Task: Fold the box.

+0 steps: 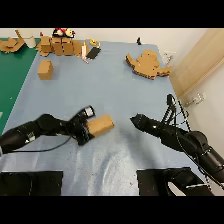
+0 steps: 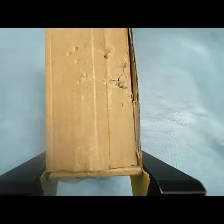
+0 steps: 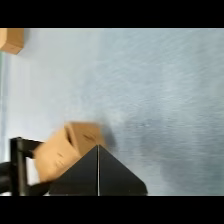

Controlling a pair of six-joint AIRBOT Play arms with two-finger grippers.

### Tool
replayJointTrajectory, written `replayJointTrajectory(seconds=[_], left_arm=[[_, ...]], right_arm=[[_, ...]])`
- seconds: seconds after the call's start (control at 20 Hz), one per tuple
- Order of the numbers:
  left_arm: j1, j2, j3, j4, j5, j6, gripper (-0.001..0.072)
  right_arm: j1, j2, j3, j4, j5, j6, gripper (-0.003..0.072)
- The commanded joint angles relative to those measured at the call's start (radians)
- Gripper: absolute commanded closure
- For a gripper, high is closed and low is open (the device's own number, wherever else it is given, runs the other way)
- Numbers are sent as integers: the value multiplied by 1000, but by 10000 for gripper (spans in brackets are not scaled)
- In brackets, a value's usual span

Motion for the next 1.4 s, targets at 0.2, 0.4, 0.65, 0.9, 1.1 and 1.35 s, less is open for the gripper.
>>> replayJointTrajectory(seconds=[0.2,0.4,0.65,0.9,1.1,1.35], left_arm=[[501,22,40,238,69,-265,226],[729,-39,118,238,69,-265,226],[803,-241,303,239,76,-272,226],[816,-441,485,243,76,-317,226],[815,-552,569,242,78,-317,226],[815,-584,600,239,78,-313,-11]], right_arm=[[-54,0,14,-47,-93,1,683],[-54,0,14,-47,-92,1,684],[-54,0,14,-47,-91,1,683],[-54,0,14,-47,-92,1,683],[-53,0,14,-42,-89,1,683],[-53,0,14,-42,-89,1,683]])
